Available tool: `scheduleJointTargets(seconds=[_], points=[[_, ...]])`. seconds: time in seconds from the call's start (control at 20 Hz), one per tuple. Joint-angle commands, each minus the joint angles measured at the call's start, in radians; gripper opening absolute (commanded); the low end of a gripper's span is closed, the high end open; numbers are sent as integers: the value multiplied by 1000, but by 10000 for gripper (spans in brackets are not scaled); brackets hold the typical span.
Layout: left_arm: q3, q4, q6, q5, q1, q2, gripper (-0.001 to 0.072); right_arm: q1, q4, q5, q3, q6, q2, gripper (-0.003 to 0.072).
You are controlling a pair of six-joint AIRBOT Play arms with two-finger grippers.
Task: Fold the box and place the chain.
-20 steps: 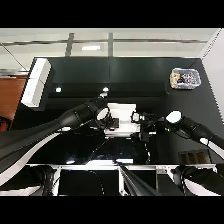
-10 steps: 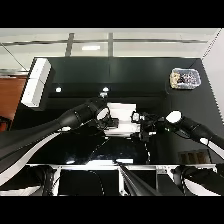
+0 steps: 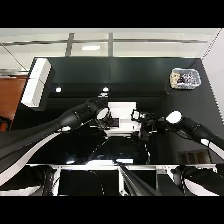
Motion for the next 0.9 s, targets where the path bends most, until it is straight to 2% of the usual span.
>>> scheduleJointTargets(seconds=[0.0, 0.15, 0.35, 0.85], points=[[0, 4, 2, -14, 0, 3, 25, 0, -90, 19, 1, 18, 45, 610], [0, 5, 2, -16, 0, 3, 25, 0, -157, 41, 1, 18, 94, 608], [0, 38, 2, -45, 0, 3, 25, 0, -157, 91, 1, 18, 157, 599], [0, 38, 2, -36, -1, 3, 26, 3, -144, 117, 1, 17, 160, 599]])
